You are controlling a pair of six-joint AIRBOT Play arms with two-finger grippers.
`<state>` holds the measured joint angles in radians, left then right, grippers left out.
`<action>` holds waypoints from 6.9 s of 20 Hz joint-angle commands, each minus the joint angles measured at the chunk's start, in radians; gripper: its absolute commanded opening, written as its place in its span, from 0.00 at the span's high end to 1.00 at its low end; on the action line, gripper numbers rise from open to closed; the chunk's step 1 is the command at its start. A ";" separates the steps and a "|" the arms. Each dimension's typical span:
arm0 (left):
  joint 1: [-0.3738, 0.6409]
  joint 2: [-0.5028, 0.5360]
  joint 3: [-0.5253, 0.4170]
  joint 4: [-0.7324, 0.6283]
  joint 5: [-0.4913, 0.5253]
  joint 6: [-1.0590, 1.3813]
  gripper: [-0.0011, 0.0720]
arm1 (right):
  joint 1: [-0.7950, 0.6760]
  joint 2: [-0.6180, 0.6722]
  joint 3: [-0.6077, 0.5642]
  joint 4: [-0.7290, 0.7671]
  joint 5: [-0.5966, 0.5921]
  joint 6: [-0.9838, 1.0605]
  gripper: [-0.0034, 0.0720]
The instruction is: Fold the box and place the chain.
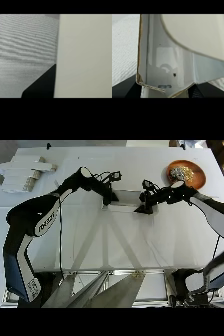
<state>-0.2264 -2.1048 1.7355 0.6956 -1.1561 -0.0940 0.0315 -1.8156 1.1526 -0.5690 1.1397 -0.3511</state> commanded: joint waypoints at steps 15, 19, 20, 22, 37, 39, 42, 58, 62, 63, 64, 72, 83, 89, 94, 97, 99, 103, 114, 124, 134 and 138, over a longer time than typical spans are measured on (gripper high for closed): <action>0.000 -0.001 0.000 0.000 0.000 0.000 0.96 | 0.000 0.000 0.001 0.000 0.001 0.000 0.28; 0.000 -0.001 0.000 0.000 0.001 0.000 0.96 | 0.000 0.000 0.001 0.000 0.001 0.000 0.28; 0.000 -0.001 0.000 0.000 0.000 0.000 0.96 | 0.000 0.000 0.001 0.000 0.001 0.000 0.28; 0.000 -0.001 0.000 0.000 0.000 -0.001 0.96 | 0.000 0.000 0.001 0.000 0.001 0.000 0.28; 0.000 -0.001 0.000 0.000 0.000 -0.003 0.43 | 0.000 0.000 0.001 0.000 0.001 0.000 0.28; 0.001 0.000 0.000 0.000 0.000 -0.003 0.42 | 0.000 0.000 0.001 0.000 0.001 0.000 0.28; 0.008 0.014 0.000 0.001 -0.003 -0.005 0.42 | 0.000 0.000 0.001 0.000 0.001 0.000 0.28; 0.060 0.348 0.000 0.102 -0.439 -0.214 0.93 | 0.000 0.000 0.001 0.000 0.001 0.000 0.28; -0.021 0.388 -0.001 0.075 -0.491 -0.213 0.97 | 0.000 0.000 0.001 0.000 0.001 0.000 0.28; -0.049 0.387 -0.002 0.076 -0.476 -0.213 0.97 | 0.000 0.000 0.001 0.000 0.001 0.000 0.28; -0.077 0.388 -0.014 0.075 -0.440 -0.213 0.97 | 0.000 0.000 0.001 0.000 0.001 0.000 0.28; -0.122 0.386 -0.270 -0.055 0.190 -0.029 0.98 | 0.000 0.000 0.001 0.000 0.001 0.000 0.28; -0.130 0.300 -0.270 -0.119 0.618 0.048 0.98 | 0.000 0.000 0.001 0.000 0.001 0.000 0.28; -0.131 0.231 -0.270 -0.106 0.650 -0.071 0.98 | 0.000 0.000 0.001 0.000 0.001 0.000 0.28; -0.147 0.217 -0.270 0.066 0.627 -0.209 0.98 | 0.000 0.000 0.001 0.000 0.001 0.000 0.28; -0.154 0.220 -0.270 0.106 0.622 -0.251 0.98 | 0.000 0.000 0.001 0.000 0.001 0.000 0.28; -0.154 0.246 -0.270 0.106 0.584 -0.251 0.98 | 0.000 0.000 0.001 0.000 0.001 0.000 0.28; -0.135 0.369 -0.270 0.127 0.473 -0.251 0.97 | 0.000 0.000 0.001 0.000 0.001 0.000 0.28; 0.006 0.498 -0.269 0.491 -0.077 -0.222 0.28 | 0.000 0.000 0.001 0.000 0.001 0.000 0.28; -0.013 0.369 -0.268 0.376 0.011 -0.032 0.03 | 0.000 0.000 0.001 0.000 0.001 0.000 0.28; -0.044 0.346 -0.268 0.354 0.044 -0.034 0.03 | 0.000 0.000 0.001 0.000 0.001 0.000 0.28; -0.062 0.323 -0.267 0.344 0.064 -0.034 0.04 | 0.000 0.000 0.001 0.000 0.001 0.000 0.28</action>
<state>-0.2768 -1.7672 1.4670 1.0481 -1.1057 -0.1291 0.0315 -1.8156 1.1522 -0.5690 1.1404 -0.3519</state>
